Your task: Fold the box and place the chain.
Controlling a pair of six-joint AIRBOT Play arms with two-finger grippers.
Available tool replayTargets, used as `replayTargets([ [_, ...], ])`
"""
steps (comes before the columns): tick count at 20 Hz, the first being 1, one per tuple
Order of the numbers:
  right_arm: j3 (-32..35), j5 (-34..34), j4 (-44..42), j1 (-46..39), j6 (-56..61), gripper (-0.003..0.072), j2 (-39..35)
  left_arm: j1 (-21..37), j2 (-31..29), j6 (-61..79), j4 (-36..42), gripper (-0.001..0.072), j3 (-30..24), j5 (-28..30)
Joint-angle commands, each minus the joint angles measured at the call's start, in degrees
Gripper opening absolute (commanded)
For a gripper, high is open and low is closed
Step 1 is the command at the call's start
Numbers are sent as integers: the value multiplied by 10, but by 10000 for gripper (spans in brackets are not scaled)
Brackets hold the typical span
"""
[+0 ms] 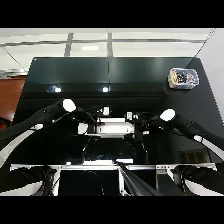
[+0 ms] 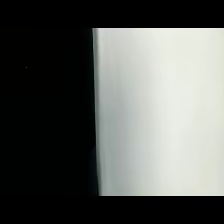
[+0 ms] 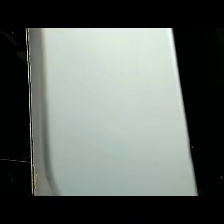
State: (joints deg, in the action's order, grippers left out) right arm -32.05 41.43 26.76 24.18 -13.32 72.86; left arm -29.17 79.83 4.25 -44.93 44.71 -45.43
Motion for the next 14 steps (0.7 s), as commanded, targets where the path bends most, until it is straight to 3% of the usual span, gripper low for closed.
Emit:
replayTargets([
  [1, -1, -2, 10, 1, 11, 701, 2, 0, 0, 0, 0, 29, 0, 0],
  [14, -5, -19, 50, 20, 45, 698, 7, 0, 0, 0, 0, 30, 0, 0],
])
